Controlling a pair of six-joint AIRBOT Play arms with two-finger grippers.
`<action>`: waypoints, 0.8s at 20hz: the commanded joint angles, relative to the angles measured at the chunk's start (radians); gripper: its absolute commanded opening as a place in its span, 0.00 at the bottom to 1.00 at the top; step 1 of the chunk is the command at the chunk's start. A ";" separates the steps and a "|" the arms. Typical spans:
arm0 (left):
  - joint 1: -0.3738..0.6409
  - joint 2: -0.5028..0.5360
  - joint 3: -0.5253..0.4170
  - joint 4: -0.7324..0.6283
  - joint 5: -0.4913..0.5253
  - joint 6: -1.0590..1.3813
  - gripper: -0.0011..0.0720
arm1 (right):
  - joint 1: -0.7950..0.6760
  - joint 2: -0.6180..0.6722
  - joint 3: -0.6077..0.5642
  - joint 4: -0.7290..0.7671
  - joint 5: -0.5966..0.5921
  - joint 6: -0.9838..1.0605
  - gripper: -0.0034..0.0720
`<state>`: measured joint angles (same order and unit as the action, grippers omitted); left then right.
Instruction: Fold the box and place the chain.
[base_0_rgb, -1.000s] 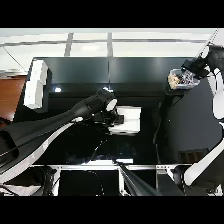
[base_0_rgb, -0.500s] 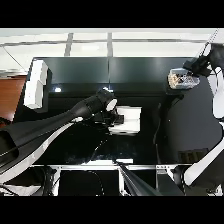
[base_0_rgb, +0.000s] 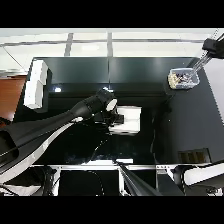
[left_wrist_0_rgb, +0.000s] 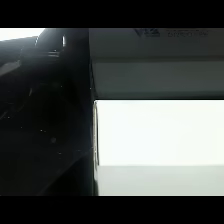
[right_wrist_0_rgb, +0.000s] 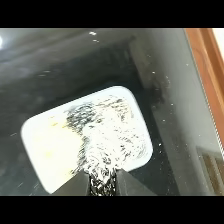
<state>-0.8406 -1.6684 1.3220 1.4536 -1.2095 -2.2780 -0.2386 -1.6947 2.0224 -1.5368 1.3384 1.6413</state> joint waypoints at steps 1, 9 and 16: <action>0.001 0.000 0.001 0.000 0.008 0.000 0.05 | -0.003 0.161 -0.063 0.134 -0.019 -0.098 0.07; 0.001 0.000 0.001 0.000 0.006 0.000 0.05 | -0.002 0.500 -0.194 0.415 -0.057 -0.234 0.07; 0.001 0.000 0.001 0.000 0.005 0.000 0.05 | 0.044 0.666 -0.202 0.594 -0.010 -0.337 0.07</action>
<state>-0.8406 -1.6684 1.3220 1.4536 -1.2026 -2.2780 -0.2214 -1.0889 1.8252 -1.0142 1.2995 1.3457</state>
